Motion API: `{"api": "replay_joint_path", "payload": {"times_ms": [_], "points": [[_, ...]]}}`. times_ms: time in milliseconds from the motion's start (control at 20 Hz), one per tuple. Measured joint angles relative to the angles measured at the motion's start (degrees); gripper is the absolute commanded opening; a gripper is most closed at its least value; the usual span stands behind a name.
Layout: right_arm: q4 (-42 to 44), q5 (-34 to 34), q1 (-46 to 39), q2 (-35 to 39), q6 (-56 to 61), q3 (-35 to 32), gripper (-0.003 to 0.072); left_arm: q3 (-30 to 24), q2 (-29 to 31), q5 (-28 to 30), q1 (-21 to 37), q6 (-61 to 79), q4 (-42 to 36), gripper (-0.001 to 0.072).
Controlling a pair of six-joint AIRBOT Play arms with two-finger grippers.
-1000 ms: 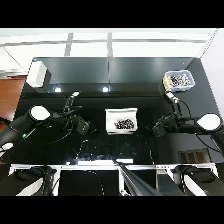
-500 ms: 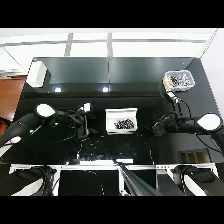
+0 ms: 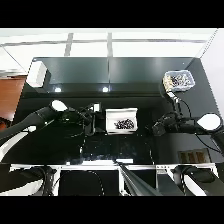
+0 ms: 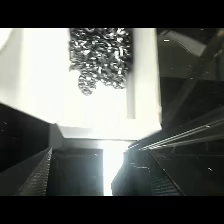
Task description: Fold the box and place the chain.
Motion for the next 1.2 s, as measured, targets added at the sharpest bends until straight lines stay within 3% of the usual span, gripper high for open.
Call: {"api": "replay_joint_path", "payload": {"times_ms": [800, 1200], "points": [[0.02, -0.09, 0.0, 0.0, 0.0, 0.0, 0.0336, 2.14, -2.1, 0.02, -3.15, -0.61, 1.53, 0.0714], [0.02, -0.13, 0.0, 0.0, 0.0, 0.0, 0.0336, 2.25, -2.21, 2.73, -5.03, -3.06, 0.96, 0.0706]]}}
